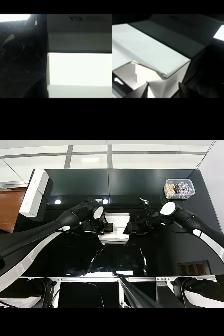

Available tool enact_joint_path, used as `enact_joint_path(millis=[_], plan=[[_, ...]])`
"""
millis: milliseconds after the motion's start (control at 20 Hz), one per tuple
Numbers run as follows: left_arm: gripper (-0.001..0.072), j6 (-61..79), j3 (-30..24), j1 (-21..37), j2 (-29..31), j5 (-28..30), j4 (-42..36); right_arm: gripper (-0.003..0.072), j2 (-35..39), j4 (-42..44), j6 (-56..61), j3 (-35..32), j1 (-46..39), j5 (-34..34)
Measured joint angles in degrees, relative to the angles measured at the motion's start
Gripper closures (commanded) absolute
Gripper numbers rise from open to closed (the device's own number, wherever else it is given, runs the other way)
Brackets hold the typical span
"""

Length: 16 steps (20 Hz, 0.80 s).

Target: Fold the box and place the chain.

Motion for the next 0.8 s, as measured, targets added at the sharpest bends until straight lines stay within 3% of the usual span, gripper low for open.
enact_joint_path(millis=[350, 800], plan=[[0.0679, -0.2, 0.0, 0.0, 0.0, 0.1, 0.0, 0.0276, 0.0, -12.0, 9.8, 3.0, 4.4, -1.7], [0.0679, 0.0, 0.0, 0.0, 0.0, 0.2, 0.0, 0.0276, 0.0, -15.5, 14.5, 5.7, 5.7, -1.8]])
